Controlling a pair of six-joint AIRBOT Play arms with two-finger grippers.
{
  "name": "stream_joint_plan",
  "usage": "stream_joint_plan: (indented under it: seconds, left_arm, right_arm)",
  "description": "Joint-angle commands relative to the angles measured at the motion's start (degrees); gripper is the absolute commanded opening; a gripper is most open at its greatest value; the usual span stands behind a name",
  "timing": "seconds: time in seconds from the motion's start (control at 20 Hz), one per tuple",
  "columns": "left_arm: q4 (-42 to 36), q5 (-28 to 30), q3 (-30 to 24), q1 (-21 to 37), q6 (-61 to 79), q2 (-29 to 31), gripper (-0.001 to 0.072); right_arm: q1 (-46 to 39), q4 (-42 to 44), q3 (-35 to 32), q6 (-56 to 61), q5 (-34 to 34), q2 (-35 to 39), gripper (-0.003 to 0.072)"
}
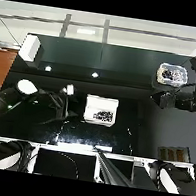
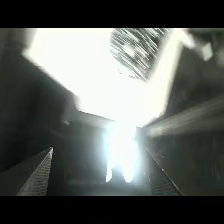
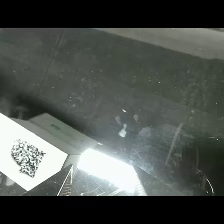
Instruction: Fold the box and place the chain.
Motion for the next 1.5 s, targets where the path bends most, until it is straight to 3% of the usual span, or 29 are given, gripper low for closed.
stream_joint_plan:
  seconds: [0.0, 0.25, 0.6, 0.75, 0.9, 1.45]
  left_arm:
    - [5.5, 0.2, 0.9, -3.3, 3.8, -4.4, 0.0716]
    - [0.2, -3.7, 3.4, -3.3, 6.0, -9.1, 0.0714]
    - [-1.0, -1.2, 4.9, -3.3, 6.0, -11.0, 0.0713]
    - [-7.0, -1.7, 6.8, -3.4, 6.0, -13.9, 0.0713]
    - [-7.2, -3.6, 7.7, -3.4, 6.1, -15.8, 0.0713]
    - [-9.3, -3.9, 7.7, -3.8, 9.2, -16.6, 0.0711]
  right_arm:
    - [0.0, 0.0, 0.0, 0.0, -0.7, 0.0, 0.0442]
    - [0.0, -0.4, 0.0, 0.0, -0.9, 0.0, 0.0442]
    - [0.0, -0.4, 0.0, 0.0, -0.9, 0.0, 0.0441]
    - [0.0, -0.5, 0.0, 0.0, -0.9, 0.0, 0.0442]
    - [0.0, -0.5, 0.0, 0.0, -0.9, 0.0, 0.0442]
    - [0.0, -0.5, 0.0, 0.0, -1.0, 0.0, 0.0441]
